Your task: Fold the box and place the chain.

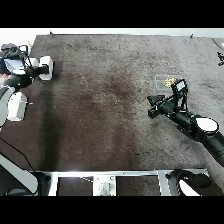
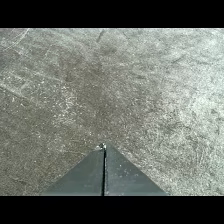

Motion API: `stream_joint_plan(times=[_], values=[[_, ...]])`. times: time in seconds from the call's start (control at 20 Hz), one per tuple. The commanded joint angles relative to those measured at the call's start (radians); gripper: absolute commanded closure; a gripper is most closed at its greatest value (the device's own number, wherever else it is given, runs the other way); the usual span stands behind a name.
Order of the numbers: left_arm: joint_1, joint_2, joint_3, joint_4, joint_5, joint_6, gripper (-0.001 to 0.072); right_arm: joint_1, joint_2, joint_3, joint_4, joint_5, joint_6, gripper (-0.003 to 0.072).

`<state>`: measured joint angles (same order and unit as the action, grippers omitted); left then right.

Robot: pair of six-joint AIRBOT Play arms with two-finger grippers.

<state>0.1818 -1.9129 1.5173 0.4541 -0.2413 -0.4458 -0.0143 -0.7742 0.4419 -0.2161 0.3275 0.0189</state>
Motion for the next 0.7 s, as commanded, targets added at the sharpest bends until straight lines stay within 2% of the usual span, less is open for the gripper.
stream_joint_plan(times=[0.0, 0.15, 0.2, 0.25, 0.3, 0.4, 0.55, 0.65], values=[[0.001, 0.083, 0.000, 0.003, -0.020, -0.002, 0.0031, 0.001, 0.001, 0.000, 0.000, 0.001, 0.000, 0.0692], [0.001, 0.198, 0.000, 0.006, -0.103, 0.001, 0.0039, 0.001, 0.001, 0.000, 0.000, 0.000, 0.000, 0.0693], [0.001, 0.243, 0.000, 0.010, -0.153, 0.001, 0.0215, 0.001, 0.001, 0.000, 0.000, 0.001, 0.000, 0.0692], [0.001, 0.283, 0.000, 0.013, -0.208, 0.002, 0.0520, 0.001, 0.001, 0.000, 0.000, 0.000, 0.000, 0.0692], [0.001, 0.326, 0.000, 0.013, -0.267, 0.016, 0.0699, 0.001, 0.001, 0.000, 0.000, 0.001, 0.000, 0.0693], [-0.002, 0.417, -0.042, -0.037, -0.297, 0.030, 0.0703, 0.001, 0.001, 0.000, 0.000, 0.001, 0.000, 0.0693], [-0.031, 0.628, -0.267, -0.237, -0.165, 0.309, 0.0704, 0.001, 0.001, 0.000, 0.000, 0.001, 0.000, 0.0692], [-0.056, 0.772, -0.427, -0.299, -0.100, 0.442, 0.0704, 0.001, 0.001, 0.000, 0.000, 0.001, 0.000, 0.0692]])
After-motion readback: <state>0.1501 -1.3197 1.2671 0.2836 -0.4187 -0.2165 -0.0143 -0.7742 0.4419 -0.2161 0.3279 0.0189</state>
